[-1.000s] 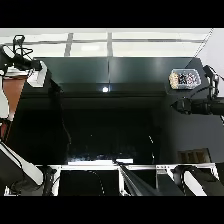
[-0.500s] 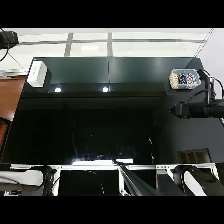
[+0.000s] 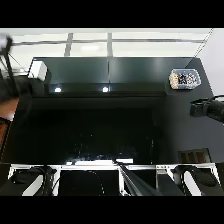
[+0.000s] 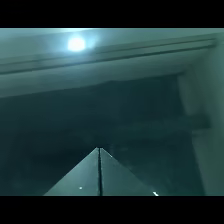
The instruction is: Fold the box and place the chain.
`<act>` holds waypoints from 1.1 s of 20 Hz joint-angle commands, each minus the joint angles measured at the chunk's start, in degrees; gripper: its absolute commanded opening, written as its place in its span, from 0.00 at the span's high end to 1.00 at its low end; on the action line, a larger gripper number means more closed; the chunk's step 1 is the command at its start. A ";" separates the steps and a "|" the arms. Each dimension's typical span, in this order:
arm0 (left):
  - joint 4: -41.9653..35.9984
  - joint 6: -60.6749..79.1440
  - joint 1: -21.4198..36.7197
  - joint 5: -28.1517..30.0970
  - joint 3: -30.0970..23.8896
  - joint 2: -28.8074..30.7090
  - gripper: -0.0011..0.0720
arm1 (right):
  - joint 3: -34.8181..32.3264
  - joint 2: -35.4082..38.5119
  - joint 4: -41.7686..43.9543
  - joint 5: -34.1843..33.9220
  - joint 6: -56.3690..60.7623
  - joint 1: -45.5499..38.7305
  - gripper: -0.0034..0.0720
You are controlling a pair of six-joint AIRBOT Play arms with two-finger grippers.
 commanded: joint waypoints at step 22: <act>-1.09 -4.87 -4.92 8.04 -22.75 19.02 0.95 | -14.69 1.16 6.34 -15.85 0.15 0.07 0.94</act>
